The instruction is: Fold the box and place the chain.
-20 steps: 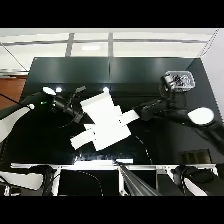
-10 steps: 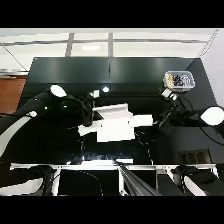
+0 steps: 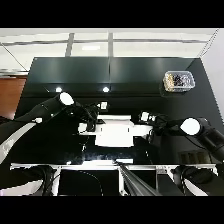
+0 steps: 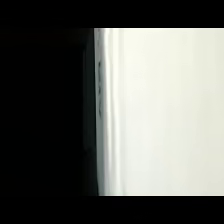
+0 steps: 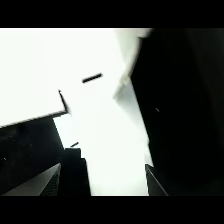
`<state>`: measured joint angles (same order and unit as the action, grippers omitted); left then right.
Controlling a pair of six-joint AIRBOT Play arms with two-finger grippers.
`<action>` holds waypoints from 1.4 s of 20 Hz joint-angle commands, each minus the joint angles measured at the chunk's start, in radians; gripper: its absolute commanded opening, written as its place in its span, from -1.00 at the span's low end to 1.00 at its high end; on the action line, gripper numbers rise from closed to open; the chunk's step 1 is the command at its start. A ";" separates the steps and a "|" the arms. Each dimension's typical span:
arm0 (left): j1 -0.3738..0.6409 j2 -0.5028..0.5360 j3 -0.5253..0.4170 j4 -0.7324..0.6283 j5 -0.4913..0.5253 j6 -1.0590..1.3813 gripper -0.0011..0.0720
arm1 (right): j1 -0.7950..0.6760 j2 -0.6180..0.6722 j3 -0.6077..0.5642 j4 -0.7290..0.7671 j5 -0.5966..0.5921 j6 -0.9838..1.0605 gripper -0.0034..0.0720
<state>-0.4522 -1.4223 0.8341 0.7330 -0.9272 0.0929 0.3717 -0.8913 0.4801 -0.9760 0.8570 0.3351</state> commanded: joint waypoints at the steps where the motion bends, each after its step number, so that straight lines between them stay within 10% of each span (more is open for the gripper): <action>1: -0.003 0.001 -0.003 0.026 0.005 -0.049 -0.89 | 0.021 -0.065 -0.010 0.146 -0.014 -0.232 0.69; 28: -0.003 0.001 -0.003 0.026 0.004 -0.049 -0.89 | 0.261 -0.230 -0.010 0.275 -0.203 -0.336 0.69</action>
